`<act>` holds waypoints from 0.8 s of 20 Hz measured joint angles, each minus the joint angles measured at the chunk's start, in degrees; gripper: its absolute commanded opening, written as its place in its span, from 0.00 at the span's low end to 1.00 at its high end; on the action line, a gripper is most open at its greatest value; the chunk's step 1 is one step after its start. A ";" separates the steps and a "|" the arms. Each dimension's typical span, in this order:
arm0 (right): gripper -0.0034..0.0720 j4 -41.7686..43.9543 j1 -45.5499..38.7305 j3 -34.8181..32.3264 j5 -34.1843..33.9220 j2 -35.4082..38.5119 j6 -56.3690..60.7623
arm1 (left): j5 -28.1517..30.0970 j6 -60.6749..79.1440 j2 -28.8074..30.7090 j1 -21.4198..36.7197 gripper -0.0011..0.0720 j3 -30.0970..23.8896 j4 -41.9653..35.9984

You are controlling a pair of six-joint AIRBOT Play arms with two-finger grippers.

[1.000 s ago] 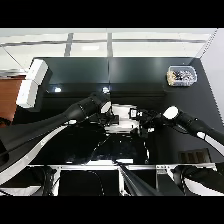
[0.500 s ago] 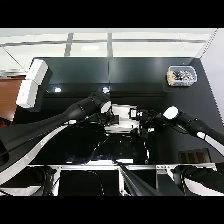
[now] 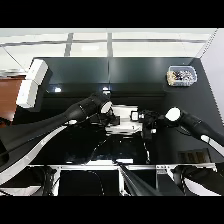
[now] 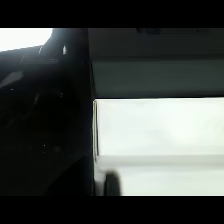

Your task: Fold the box and place the chain.

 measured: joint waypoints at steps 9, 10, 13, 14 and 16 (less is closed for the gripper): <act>0.57 -3.50 -0.20 0.07 3.58 6.25 1.64 | 0.13 -0.04 0.00 0.00 0.05 0.00 0.28; 0.48 -2.82 -0.20 0.07 3.19 6.27 1.68 | 0.15 -0.11 0.00 0.00 0.05 0.00 0.28; 0.26 -0.81 -0.17 0.07 2.82 5.77 1.70 | 0.11 -0.20 -0.02 0.00 0.05 0.00 0.33; 0.22 -0.13 -0.07 0.07 2.73 5.53 1.70 | 0.11 -0.20 -0.02 0.00 0.05 0.00 0.33; 0.22 2.12 0.31 0.07 2.62 4.90 1.75 | 0.07 -0.17 -0.02 0.00 0.05 0.00 0.33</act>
